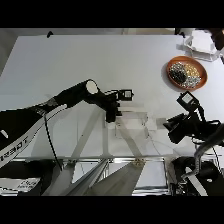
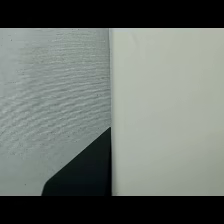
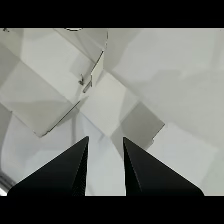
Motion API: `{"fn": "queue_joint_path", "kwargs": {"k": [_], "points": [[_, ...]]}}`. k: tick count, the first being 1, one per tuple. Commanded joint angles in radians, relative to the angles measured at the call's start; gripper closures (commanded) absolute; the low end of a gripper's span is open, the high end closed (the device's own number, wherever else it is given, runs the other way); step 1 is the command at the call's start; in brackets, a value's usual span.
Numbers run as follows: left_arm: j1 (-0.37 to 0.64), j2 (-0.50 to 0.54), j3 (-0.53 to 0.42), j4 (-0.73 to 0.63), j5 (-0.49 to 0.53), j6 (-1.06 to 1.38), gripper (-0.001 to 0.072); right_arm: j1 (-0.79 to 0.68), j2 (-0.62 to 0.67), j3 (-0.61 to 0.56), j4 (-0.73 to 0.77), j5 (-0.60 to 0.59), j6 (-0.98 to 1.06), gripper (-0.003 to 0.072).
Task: Fold the box and place the chain.
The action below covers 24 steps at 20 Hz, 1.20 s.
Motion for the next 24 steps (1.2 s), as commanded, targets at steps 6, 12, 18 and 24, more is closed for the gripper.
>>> {"fn": "queue_joint_path", "kwargs": {"k": [6,12,18,24], "points": [[0.000,-0.001,0.000,0.003,0.011,0.012,0.0701,0.000,0.001,0.000,0.000,-0.001,0.000,0.0464],[0.000,-0.001,0.000,0.004,0.042,-0.041,0.0700,0.000,0.001,0.000,0.000,-0.001,0.000,0.0464],[0.000,-0.002,0.000,0.020,0.029,-0.055,0.0705,0.000,0.001,0.000,0.000,-0.016,0.001,0.0464],[0.000,-0.009,0.000,0.023,0.033,-0.031,0.0705,0.000,0.001,0.000,0.000,-0.029,0.001,0.0464]]}}
